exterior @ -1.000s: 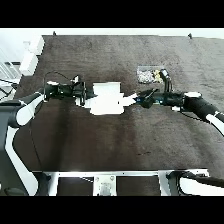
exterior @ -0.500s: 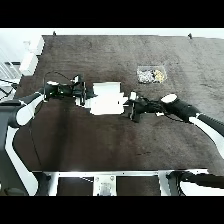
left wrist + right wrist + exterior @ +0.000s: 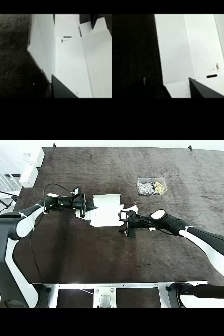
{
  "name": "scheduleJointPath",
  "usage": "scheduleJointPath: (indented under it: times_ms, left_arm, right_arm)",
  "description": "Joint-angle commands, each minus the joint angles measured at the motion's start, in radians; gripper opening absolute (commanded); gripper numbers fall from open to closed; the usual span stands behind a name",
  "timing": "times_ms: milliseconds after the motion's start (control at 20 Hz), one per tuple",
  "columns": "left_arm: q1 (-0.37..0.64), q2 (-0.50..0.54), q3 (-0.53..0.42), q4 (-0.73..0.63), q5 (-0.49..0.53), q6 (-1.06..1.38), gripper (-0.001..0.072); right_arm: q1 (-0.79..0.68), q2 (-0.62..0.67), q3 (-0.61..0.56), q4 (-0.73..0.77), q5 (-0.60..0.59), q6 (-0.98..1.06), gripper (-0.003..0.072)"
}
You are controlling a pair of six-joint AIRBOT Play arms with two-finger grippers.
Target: Fold the box and place the chain.
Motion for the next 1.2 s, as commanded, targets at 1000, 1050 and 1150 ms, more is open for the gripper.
scheduleJointPath:
  times_ms: [1000,1050,1150]
  left_arm:
    - [0.0,0.001,0.001,0.0,0.0,0.0,0.002]
    - [0.0,0.001,0.001,0.0,0.0,0.0,0.0021]
    - [0.0,0.001,0.001,0.0,0.0,0.0,0.0021]
  right_arm:
    - [-0.018,-0.01,0.139,0.091,-0.139,0.052,0.0624]
    - [-0.032,-0.011,0.141,0.092,-0.117,0.051,0.0624]
    - [-0.059,-0.014,0.155,0.092,-0.061,0.051,0.0624]
